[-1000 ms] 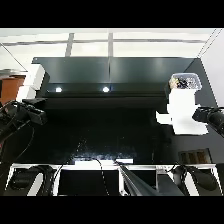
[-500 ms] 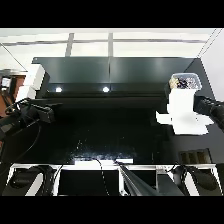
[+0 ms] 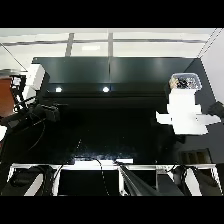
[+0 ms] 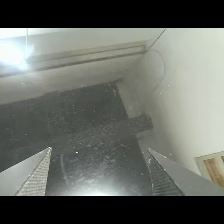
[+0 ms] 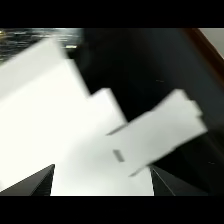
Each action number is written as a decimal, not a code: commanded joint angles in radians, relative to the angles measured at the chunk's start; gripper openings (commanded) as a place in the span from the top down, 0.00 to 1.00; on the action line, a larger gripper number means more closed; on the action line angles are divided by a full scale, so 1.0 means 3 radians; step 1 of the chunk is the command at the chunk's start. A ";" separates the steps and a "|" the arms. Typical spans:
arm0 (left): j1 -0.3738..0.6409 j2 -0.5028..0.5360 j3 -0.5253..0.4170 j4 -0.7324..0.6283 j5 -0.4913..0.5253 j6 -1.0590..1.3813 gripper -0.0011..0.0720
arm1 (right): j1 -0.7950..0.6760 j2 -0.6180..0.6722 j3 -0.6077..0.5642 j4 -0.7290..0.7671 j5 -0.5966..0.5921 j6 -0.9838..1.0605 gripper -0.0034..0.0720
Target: Fold the box and place the chain.
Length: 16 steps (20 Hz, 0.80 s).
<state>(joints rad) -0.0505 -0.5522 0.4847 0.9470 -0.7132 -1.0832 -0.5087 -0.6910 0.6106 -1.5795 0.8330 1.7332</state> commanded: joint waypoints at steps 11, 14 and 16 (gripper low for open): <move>-0.0003 -0.0014 -0.0003 -0.0093 0.0018 -0.0029 0.01 | -0.1939 -0.3058 0.1933 0.2007 0.2019 -0.2589 0.00; -0.0003 -0.0014 -0.0003 -0.0168 0.0022 -0.0048 0.01 | -0.1807 -0.3408 0.2265 0.2009 0.2153 -0.2761 0.00; -0.0003 -0.0014 -0.0003 -0.0168 0.0020 -0.0062 0.01 | -0.1715 -0.3615 0.2443 0.2090 0.2269 -0.2766 0.00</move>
